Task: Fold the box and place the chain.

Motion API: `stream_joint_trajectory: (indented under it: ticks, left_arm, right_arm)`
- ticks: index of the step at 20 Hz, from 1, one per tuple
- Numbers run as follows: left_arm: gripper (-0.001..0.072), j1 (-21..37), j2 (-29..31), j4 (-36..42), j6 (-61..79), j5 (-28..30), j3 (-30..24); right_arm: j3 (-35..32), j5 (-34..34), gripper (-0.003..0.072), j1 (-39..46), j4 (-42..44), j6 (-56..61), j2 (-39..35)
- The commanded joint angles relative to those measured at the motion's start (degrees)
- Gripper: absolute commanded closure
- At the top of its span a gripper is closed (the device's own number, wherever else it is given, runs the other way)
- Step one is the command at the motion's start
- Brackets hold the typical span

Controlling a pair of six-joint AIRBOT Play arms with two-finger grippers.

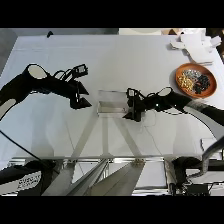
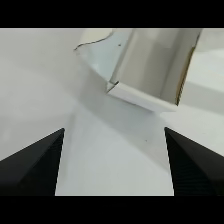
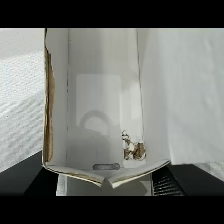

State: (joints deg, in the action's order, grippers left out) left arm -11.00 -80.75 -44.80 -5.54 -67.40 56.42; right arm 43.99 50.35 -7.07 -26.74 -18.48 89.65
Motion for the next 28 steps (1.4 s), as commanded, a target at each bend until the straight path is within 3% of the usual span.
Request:
stream_joint_trajectory:
  ticks: [1,6,14,21,28]
  left_arm:
    - [0.0010,1.27,-6.67,9.66,26.25,-4.85,-0.04]
    - [0.0010,0.15,-10.84,10.45,31.21,-1.18,-0.11]
    - [0.0010,0.20,-11.02,10.49,31.26,-0.48,-2.67]
    - [0.0009,-0.24,-11.02,15.43,34.07,2.19,-3.80]
    - [0.0010,-1.88,-11.02,10.49,34.05,1.46,-3.80]
  right_arm:
    - [0.07,0.02,0.0168,0.00,0.00,0.00,0.00]
    - [0.07,0.02,0.0168,0.00,0.00,0.00,0.00]
    - [0.07,0.02,0.0168,0.00,0.00,0.02,0.00]
    - [0.07,0.02,0.0168,0.00,0.00,0.00,0.00]
    - [0.07,0.02,0.0168,0.00,0.00,0.00,0.00]
